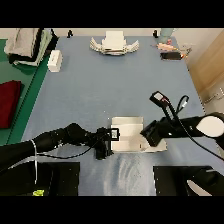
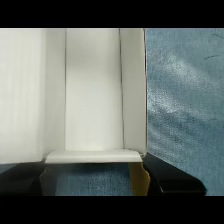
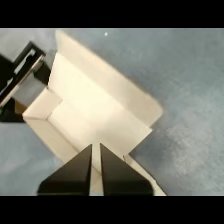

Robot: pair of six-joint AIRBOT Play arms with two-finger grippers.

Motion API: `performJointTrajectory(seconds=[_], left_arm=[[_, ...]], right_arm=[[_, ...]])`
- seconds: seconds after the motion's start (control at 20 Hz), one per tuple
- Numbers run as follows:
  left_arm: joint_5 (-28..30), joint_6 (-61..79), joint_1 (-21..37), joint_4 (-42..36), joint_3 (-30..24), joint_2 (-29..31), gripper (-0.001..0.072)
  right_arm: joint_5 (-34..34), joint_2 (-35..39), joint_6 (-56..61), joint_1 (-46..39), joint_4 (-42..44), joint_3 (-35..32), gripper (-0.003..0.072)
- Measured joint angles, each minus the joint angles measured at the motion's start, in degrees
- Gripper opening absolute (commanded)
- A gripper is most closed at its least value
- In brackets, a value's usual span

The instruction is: Fold the box.

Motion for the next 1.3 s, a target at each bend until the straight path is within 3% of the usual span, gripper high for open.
performJointTrajectory(seconds=[0.1,0.2,0.3,0.6,0.75,0.8,0.9,1.0,1.3], left_arm=[[-0.04,-0.02,0.00,0.00,0.00,0.00,0.0623],[-0.07,-0.02,0.00,0.00,0.00,0.00,0.0623],[-0.07,-0.02,0.00,0.00,0.00,0.00,0.0622],[-0.09,-0.02,0.00,0.02,0.00,0.00,0.0623],[-0.07,-0.02,0.00,0.02,0.00,0.00,0.0622],[-0.09,-0.02,0.00,0.00,0.00,0.00,0.0622],[-0.02,-0.09,0.00,0.04,-0.02,0.00,0.0623],[-0.04,-0.07,0.00,0.07,0.00,0.00,0.0623],[-0.07,-0.11,0.00,0.00,0.00,0.00,0.0623]], right_arm=[[5.57,4.37,-2.45,0.13,-2.29,-1.55,0.0532],[8.70,7.65,-5.51,0.11,-6.27,-3.72,0.0557],[9.05,9.27,-10.08,0.17,-9.75,-6.27,0.0655],[-1.60,7.63,-28.41,0.15,-9.14,-12.55,0.0643],[-5.38,5.31,-35.76,0.17,-5.66,-13.62,0.0561],[-6.34,4.42,-37.86,0.20,-4.59,-13.81,0.0490],[-7.34,2.86,-40.79,0.66,-2.82,-14.08,0.0272],[-8.20,1.66,-42.45,1.64,-1.88,-14.19,0.0208],[-11.45,-0.17,-44.46,4.85,-0.50,-14.25,0.0209]])
